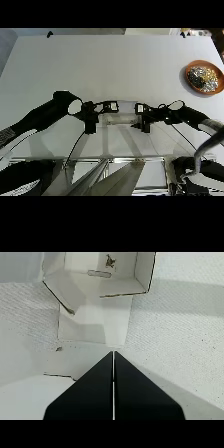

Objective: Fold the box and place the chain.

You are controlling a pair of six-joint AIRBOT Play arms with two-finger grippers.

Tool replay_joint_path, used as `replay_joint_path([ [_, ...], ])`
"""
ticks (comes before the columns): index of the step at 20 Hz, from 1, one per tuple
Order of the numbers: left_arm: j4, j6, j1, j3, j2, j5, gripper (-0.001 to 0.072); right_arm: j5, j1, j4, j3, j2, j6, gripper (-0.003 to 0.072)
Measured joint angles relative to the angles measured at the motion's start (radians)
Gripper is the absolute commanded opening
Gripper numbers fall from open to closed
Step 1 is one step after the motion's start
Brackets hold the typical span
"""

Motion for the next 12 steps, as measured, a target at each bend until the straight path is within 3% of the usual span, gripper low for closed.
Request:
replay_joint_path([
  [9, 0.006, 0.003, 0.013, -0.004, 0.000, -0.026, 0.0119, 0.000, 0.000, 0.000, 0.000, 0.000, 0.000, 0.0402],
  [11, -0.013, 0.043, 0.039, -0.020, 0.000, -0.024, 0.0305, 0.000, 0.000, 0.000, 0.000, 0.000, 0.000, 0.0402],
  [12, -0.033, 0.080, 0.056, -0.032, 0.000, -0.005, 0.0346, 0.000, 0.000, 0.000, 0.000, 0.000, 0.000, 0.0402],
])
